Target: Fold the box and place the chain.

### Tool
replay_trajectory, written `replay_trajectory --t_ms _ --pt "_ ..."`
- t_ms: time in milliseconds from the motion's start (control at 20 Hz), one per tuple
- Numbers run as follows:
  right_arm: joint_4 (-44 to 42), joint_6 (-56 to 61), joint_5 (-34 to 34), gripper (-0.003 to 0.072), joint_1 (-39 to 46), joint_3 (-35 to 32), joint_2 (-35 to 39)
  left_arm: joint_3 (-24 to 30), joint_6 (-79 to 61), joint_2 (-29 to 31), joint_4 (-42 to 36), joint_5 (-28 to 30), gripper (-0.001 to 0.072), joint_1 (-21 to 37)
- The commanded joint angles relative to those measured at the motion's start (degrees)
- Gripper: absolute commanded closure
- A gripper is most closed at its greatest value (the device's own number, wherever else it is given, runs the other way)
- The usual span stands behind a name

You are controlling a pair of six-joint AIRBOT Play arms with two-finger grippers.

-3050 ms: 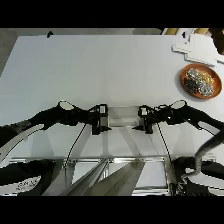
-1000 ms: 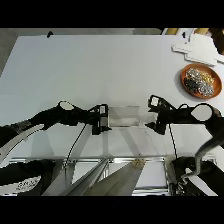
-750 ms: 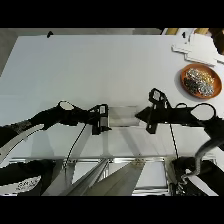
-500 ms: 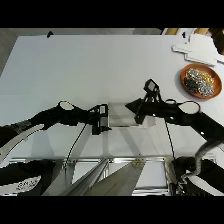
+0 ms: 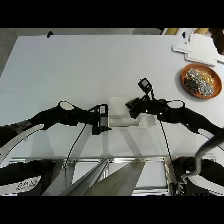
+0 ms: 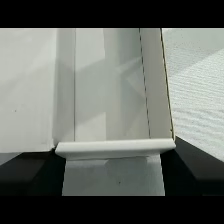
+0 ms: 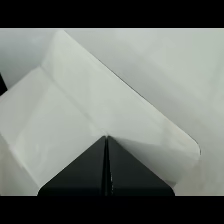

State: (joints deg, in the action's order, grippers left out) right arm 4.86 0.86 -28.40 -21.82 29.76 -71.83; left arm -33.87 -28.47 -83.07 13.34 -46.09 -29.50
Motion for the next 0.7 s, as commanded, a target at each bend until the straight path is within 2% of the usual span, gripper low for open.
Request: replay_trajectory --t_ms 0,150,400,650 --pt "4.9 3.7 -0.8 0.0670 -0.1 0.5 1.0 0.0 0.0 0.0 0.0 0.0 0.0697 0.0" --pt "19.5 6.9 -4.6 0.0670 -0.1 1.9 8.4 0.0 0.0 0.0 0.0 0.0 0.0697 0.0" --pt "52.7 26.6 -15.7 0.0672 -0.1 2.2 22.9 0.0 0.0 0.0 0.0 0.0 0.0697 0.0" --pt "67.1 26.9 -30.7 0.0670 -0.1 2.1 22.9 0.0 0.0 0.0 0.0 0.0 0.0697 0.0"
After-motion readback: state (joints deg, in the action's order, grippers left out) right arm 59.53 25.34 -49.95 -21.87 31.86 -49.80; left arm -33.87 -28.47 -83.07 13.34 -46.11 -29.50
